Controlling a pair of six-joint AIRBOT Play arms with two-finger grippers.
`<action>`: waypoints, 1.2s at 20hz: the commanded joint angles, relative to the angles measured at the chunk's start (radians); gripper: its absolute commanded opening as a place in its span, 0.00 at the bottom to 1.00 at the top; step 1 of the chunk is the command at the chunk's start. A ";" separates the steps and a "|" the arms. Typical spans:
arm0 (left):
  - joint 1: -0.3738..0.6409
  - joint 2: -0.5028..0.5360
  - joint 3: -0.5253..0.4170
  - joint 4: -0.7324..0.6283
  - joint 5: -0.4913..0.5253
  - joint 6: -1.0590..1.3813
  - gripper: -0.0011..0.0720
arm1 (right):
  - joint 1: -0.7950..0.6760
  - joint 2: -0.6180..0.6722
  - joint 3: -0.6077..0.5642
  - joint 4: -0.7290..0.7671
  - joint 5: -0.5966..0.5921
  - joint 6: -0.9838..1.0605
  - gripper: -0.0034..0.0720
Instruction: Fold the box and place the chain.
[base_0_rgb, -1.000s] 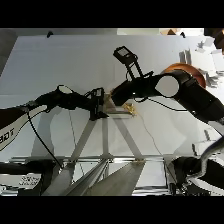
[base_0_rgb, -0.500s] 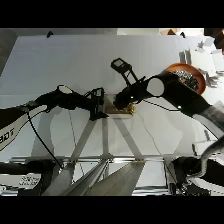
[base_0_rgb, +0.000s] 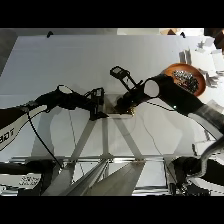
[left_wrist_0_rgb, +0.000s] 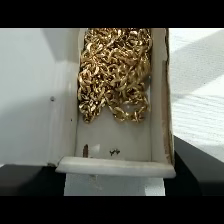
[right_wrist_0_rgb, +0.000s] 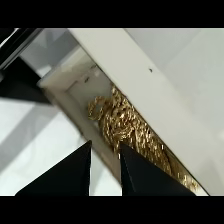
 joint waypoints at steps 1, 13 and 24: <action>0.001 0.000 0.000 0.000 0.000 0.000 0.39 | -0.009 0.100 -0.001 -0.052 0.114 -0.124 0.32; 0.000 0.000 0.000 0.000 0.000 0.000 0.39 | -0.464 0.197 -0.351 0.344 -0.008 -1.270 0.80; 0.001 0.000 0.000 0.000 0.000 0.000 0.39 | -0.430 -0.024 -0.357 0.566 -0.073 -1.551 0.75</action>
